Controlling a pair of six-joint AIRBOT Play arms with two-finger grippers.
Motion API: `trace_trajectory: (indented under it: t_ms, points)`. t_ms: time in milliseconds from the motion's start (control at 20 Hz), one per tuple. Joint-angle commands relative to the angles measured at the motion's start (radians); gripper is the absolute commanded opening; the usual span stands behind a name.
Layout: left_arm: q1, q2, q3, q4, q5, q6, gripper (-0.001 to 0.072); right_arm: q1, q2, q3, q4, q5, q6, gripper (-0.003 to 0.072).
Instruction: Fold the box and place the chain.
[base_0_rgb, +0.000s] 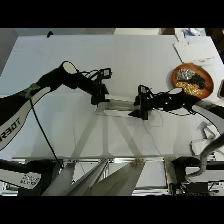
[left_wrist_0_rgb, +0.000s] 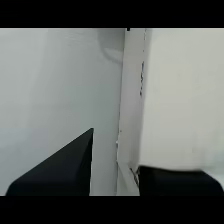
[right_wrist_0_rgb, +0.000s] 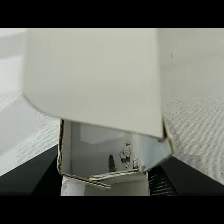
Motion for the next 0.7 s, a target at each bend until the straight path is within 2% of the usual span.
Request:
trace_trajectory:
  t_ms: [0, 250, 300, 350, 400, 450, 650]
  points:
    - [0.019, 0.071, 0.001, 0.097, 0.0, -0.094, 0.0298, 0.0, 0.001, 0.001, 0.0, 0.001, 0.0, 0.0461]
    - [0.087, 0.177, 0.001, 0.167, -0.078, -0.169, 0.0294, 0.0, 0.001, 0.001, 0.0, 0.001, 0.0, 0.0461]
    - [0.092, 0.191, 0.001, 0.184, -0.107, -0.192, 0.0257, 0.0, 0.001, 0.001, 0.0, 0.001, 0.0, 0.0461]
    - [0.089, 0.203, 0.0, 0.198, -0.144, -0.219, 0.0178, 0.0, 0.001, 0.001, 0.0, 0.001, 0.0, 0.0461]
    - [0.079, 0.208, 0.0, 0.203, -0.18, -0.232, 0.0065, 0.0, 0.001, 0.001, 0.0, 0.001, 0.0, 0.0461]
    - [0.063, 0.208, 0.0, 0.208, -0.219, -0.246, 0.0007, 0.0, 0.001, 0.001, 0.0, 0.001, 0.0, 0.0461]
    - [-0.019, 0.206, -0.035, 0.22, -0.254, -0.317, 0.0009, 0.0, 0.001, 0.001, 0.0, 0.001, 0.0, 0.0461]
